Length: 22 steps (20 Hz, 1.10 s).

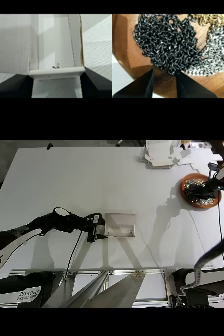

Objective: Fold the box and place the chain.

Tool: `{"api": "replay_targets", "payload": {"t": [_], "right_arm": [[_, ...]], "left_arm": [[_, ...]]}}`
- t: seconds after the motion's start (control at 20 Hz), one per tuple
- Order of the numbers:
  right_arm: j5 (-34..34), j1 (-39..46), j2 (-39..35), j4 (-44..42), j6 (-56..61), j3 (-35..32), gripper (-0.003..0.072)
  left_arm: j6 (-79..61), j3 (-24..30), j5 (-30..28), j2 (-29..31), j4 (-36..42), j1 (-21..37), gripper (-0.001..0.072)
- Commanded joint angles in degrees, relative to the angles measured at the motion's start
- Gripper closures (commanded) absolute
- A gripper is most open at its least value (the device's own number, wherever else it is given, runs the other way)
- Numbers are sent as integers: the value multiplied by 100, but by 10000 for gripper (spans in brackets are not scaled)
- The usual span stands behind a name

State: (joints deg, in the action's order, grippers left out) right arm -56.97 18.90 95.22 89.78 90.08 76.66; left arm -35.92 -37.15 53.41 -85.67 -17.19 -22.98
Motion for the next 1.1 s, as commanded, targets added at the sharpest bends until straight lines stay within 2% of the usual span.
{"api": "replay_targets", "payload": {"t": [0.0, 0.25, 0.4, 0.5, 0.55, 0.65, 0.9, 1.05], "right_arm": [[229, 4, 76, -28, 11, 11, 462], [542, 4, 101, -133, 122, 11, 468], [496, 4, 214, -136, 160, 11, 476], [444, 4, 302, -131, 160, 11, 571], [446, 4, 306, -127, 149, 11, 668], [426, 4, 223, -107, 76, 13, 665], [203, 2, -647, -111, -326, 13, 666], [-450, 2, -1484, -140, -688, 11, 666]], "left_arm": [[0, -2, -2, 4, 0, 4, 622], [0, -2, 0, 4, -2, 4, 622], [0, -2, 0, 4, -2, 4, 622], [0, -2, 0, 4, 0, 4, 622], [-2, -2, 0, 4, 0, 4, 622], [0, -2, 0, 4, 0, 4, 622], [0, -2, -2, 4, 0, 4, 622], [0, -2, -2, 4, 0, 4, 622]]}}
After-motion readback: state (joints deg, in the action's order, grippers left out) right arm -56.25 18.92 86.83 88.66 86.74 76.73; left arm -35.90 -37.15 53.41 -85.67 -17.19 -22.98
